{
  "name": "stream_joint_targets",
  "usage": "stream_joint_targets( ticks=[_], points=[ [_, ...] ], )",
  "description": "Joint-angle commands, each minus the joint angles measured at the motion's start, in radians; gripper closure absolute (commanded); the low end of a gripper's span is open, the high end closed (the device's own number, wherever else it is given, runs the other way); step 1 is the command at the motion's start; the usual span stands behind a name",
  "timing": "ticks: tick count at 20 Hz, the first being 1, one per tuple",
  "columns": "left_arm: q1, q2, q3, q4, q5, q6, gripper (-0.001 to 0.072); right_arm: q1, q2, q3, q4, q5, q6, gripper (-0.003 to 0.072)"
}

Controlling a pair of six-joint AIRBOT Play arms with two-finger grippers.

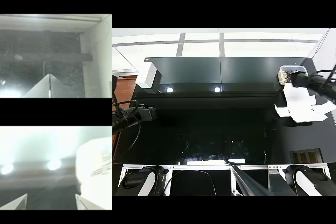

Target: Fold the box and place the chain.

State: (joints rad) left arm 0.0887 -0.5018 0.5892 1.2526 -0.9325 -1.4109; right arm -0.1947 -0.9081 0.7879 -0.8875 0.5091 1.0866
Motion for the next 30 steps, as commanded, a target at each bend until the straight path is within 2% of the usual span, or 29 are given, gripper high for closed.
stream_joint_targets(
  ticks=[1,3,5,6,7,8,11,13,14,16,18,19,20,22,24,27,30],
  points=[
    [-0.001,0.0,0.0,-0.006,0.063,0.0,0.0679,-0.138,-0.032,0.001,-0.261,-0.193,0.163,-0.0032],
    [-0.001,0.0,0.0,-0.008,0.073,0.0,0.0679,-0.327,-0.113,0.009,-0.379,-0.194,0.332,-0.0032],
    [-0.001,0.0,0.0,-0.01,0.069,-0.016,0.0674,-0.524,-0.23,0.07,-0.375,-0.093,0.406,-0.0032],
    [-0.001,-0.001,0.0,-0.017,0.064,-0.019,0.0542,-0.598,-0.301,0.13,-0.372,-0.003,0.377,-0.0032],
    [-0.001,-0.002,0.0,-0.027,0.057,-0.028,0.0198,-0.644,-0.37,0.2,-0.369,0.091,0.293,-0.0032],
    [-0.001,-0.009,0.0,-0.035,0.056,-0.048,0.0003,-0.67,-0.446,0.283,-0.369,0.198,0.199,-0.0032],
    [-0.001,-0.032,0.0,-0.039,0.057,-0.065,0.0003,-0.675,-0.666,0.532,-0.359,0.518,0.004,-0.0031],
    [-0.001,-0.05,0.0,-0.055,0.057,-0.064,0.0003,-0.65,-0.78,0.646,-0.356,0.705,-0.111,-0.003],
    [-0.001,-0.06,0.0,-0.067,0.057,-0.064,0.0003,-0.636,-0.817,0.673,-0.362,0.75,-0.153,-0.003],
    [-0.001,-0.079,0.0,-0.093,0.056,-0.064,0.0003,-0.607,-0.841,0.679,-0.363,0.735,-0.203,-0.0021],
    [-0.001,-0.098,0.0,-0.117,0.054,-0.064,0.0003,-0.575,-0.842,0.679,-0.364,0.721,-0.241,0.0317],
    [-0.001,-0.107,0.0,-0.123,0.047,-0.064,0.0003,-0.564,-0.84,0.683,-0.364,0.737,-0.254,0.0552],
    [-0.001,-0.113,0.0,-0.126,0.034,-0.064,0.0003,-0.555,-0.832,0.684,-0.362,0.758,-0.254,0.0668],
    [-0.001,-0.121,0.0,-0.128,0.015,-0.063,0.0003,-0.549,-0.793,0.684,-0.322,0.811,-0.254,0.0666],
    [-0.001,-0.121,0.0,-0.149,-0.013,-0.063,0.0003,-0.549,-0.715,0.654,-0.219,0.854,-0.24,0.0666],
    [-0.001,-0.122,0.0,-0.196,-0.056,-0.05,0.0003,-0.541,-0.507,0.471,-0.119,0.814,-0.243,0.0667],
    [-0.002,-0.122,0.0,-0.211,-0.088,0.013,0.0003,-0.52,-0.309,0.231,0.04,0.772,-0.243,0.0666]
  ],
)
